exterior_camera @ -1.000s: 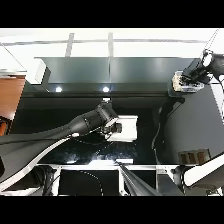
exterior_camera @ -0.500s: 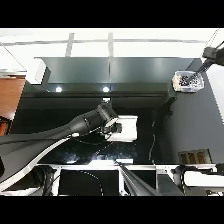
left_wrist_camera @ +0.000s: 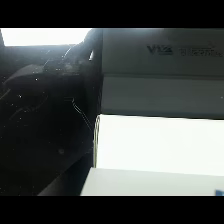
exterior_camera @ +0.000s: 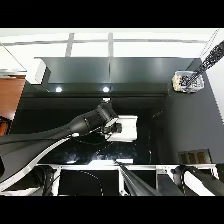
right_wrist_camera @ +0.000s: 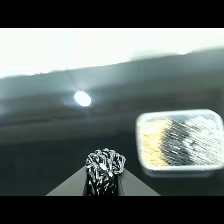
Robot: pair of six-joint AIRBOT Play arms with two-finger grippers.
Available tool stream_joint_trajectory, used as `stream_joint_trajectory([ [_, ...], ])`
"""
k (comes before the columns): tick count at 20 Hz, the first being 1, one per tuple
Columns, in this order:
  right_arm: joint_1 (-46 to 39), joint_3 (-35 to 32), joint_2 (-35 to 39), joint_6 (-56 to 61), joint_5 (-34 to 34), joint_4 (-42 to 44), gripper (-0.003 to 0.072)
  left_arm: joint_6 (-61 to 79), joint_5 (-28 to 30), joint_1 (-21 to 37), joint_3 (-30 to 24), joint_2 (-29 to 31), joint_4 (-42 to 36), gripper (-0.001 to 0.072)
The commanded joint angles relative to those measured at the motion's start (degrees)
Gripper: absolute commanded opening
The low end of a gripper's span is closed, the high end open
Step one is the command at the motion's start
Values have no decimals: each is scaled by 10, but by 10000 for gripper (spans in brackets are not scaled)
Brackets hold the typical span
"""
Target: Fold the box and place the chain.
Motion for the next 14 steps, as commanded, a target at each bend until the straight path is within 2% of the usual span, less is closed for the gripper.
stream_joint_trajectory([
  [1,30,-40,91,-20,30,48,8,0,0,0,0,0,0,29],
  [3,70,-54,122,-32,67,47,4,0,0,0,0,0,0,29],
  [5,103,-63,135,-44,140,52,4,0,0,0,0,0,0,29],
  [8,147,-109,149,-94,200,119,6,0,0,0,0,0,0,30],
  [11,196,-190,151,-113,205,201,6,0,1,0,0,0,0,30],
  [14,244,-246,150,-120,155,259,6,0,1,0,0,0,0,29],
])
